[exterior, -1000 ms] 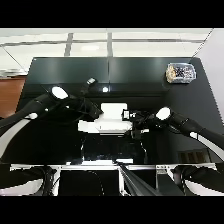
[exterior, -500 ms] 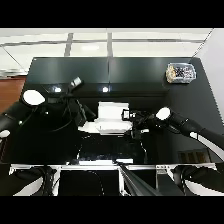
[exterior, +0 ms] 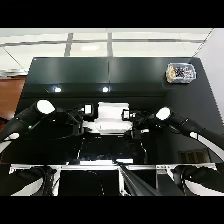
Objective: Fold the box and place the chain.
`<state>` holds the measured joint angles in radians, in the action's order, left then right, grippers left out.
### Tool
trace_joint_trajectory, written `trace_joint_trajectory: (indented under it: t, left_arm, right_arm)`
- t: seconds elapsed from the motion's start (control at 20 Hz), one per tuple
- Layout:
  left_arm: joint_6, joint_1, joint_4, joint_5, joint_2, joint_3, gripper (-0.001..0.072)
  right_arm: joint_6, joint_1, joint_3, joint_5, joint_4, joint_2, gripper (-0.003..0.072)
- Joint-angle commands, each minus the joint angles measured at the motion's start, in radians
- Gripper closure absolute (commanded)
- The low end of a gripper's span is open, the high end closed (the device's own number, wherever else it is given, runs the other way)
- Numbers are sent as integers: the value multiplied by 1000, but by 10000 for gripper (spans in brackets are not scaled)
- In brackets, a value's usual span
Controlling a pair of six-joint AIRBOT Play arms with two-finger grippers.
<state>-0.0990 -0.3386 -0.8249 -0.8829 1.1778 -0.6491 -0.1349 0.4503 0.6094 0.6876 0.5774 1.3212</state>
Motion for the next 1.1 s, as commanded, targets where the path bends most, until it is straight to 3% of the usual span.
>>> trace_joint_trajectory:
  t: [0.0,0.15,0.2,0.3,0.35,0.5,0.65,1.05]
  left_arm:
    - [-63,-55,11,57,46,2,15]
    - [-60,-61,60,63,47,2,26]
    - [-54,-61,83,63,47,2,131]
    - [-54,-61,105,63,47,2,426]
    - [-54,-62,106,62,47,2,492]
    - [-54,-62,145,50,51,2,491]
    - [-57,-62,279,51,87,2,491]
    - [-70,-62,306,58,137,2,490]
  right_arm:
    - [0,0,0,0,0,0,559]
    - [0,0,0,0,0,0,559]
    - [0,0,0,0,0,0,559]
    - [0,0,0,0,0,0,559]
    - [0,0,0,0,0,0,560]
    - [0,0,0,0,0,0,560]
    - [0,0,0,0,0,0,560]
    - [0,0,0,0,0,0,560]
